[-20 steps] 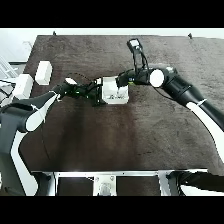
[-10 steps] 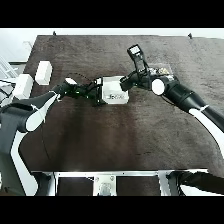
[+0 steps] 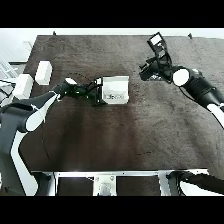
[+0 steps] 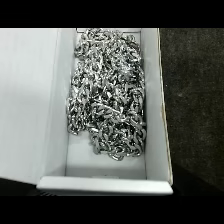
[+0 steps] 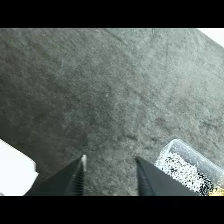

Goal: Fold the box and place the chain.

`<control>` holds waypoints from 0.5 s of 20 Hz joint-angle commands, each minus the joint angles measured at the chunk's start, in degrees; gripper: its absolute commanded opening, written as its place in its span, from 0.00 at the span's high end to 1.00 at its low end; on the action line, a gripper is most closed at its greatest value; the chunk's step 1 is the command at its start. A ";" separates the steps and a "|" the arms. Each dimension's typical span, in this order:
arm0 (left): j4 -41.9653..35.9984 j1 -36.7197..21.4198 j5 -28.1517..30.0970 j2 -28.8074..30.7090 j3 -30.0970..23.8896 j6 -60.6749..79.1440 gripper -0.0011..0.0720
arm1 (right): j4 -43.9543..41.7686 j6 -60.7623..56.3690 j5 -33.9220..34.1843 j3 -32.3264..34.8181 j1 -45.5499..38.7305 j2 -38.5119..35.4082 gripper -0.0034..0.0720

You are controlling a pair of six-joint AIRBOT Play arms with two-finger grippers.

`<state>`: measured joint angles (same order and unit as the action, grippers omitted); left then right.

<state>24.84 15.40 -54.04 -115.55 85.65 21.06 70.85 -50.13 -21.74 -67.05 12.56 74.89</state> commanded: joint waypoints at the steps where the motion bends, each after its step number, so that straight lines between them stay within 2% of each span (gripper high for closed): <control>1: 0.00 -0.02 0.02 0.00 0.00 0.00 0.26 | -27.85 26.49 -5.90 -0.70 -5.84 0.83 0.57; 4: 0.00 -0.02 0.00 0.00 0.00 0.00 0.26 | -38.91 35.34 -18.34 -3.32 -10.36 4.50 0.66; 7: 0.02 -0.02 0.02 0.00 0.00 0.00 0.26 | -39.36 38.01 -20.09 -5.99 -11.34 9.86 0.66; 10: 0.00 -0.02 0.02 0.02 0.00 0.00 0.26 | -39.41 40.11 -25.44 -11.58 -11.32 17.14 0.66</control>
